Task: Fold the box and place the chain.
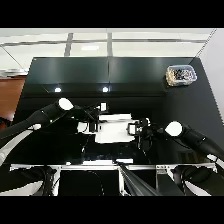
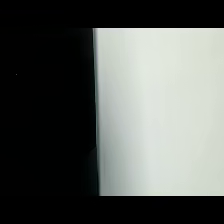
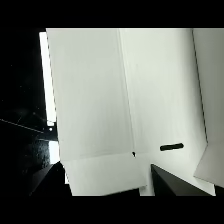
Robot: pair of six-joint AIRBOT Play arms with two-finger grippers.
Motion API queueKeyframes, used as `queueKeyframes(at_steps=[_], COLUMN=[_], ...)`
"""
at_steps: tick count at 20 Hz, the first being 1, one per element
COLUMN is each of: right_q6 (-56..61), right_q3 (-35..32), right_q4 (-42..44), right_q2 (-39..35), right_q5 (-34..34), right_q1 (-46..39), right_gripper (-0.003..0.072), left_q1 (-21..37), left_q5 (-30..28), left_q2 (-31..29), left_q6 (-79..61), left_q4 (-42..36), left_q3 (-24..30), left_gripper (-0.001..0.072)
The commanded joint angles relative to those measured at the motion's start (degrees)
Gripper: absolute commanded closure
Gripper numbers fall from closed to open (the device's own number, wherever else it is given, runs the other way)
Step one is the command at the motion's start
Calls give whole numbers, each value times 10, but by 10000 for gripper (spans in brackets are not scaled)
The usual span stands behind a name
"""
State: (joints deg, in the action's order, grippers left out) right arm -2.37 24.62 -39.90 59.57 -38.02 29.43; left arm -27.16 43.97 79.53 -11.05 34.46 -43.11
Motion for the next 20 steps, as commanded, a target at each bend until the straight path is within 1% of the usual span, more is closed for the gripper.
queueKeyframes(at_steps=[1, 3, 6, 8, 11, 12, 15, 20], right_q6=[-13, -13, -13, -17, -63, -63, -63, -96], right_q3=[1, 13, 48, 56, 58, 60, 61, 61], right_q4=[26, 26, 37, 36, 23, 26, 31, 75], right_q2=[11, 11, 11, 11, 11, 11, 11, 13], right_q5=[43, 56, 14, 12, 79, 79, 49, 41], right_q1=[14, 13, -2, -2, -6, -15, -40, -46], right_gripper=[6, 7, 7, 7, 7, 7, 7, 6], left_q1=[0, 0, 0, 0, 0, 0, 0, 0], left_q5=[0, 0, 0, 0, 0, 0, 0, 0], left_q2=[0, 0, 0, 0, 0, 0, 0, 0], left_q6=[0, 4, 4, 4, 4, 4, 4, 4], left_q4=[0, 0, 0, 0, 0, 0, 0, 0], left_q3=[0, 0, 0, 0, 0, 0, 0, 0], left_gripper=[685, 684, 685, 685, 684, 684, 684, 684])
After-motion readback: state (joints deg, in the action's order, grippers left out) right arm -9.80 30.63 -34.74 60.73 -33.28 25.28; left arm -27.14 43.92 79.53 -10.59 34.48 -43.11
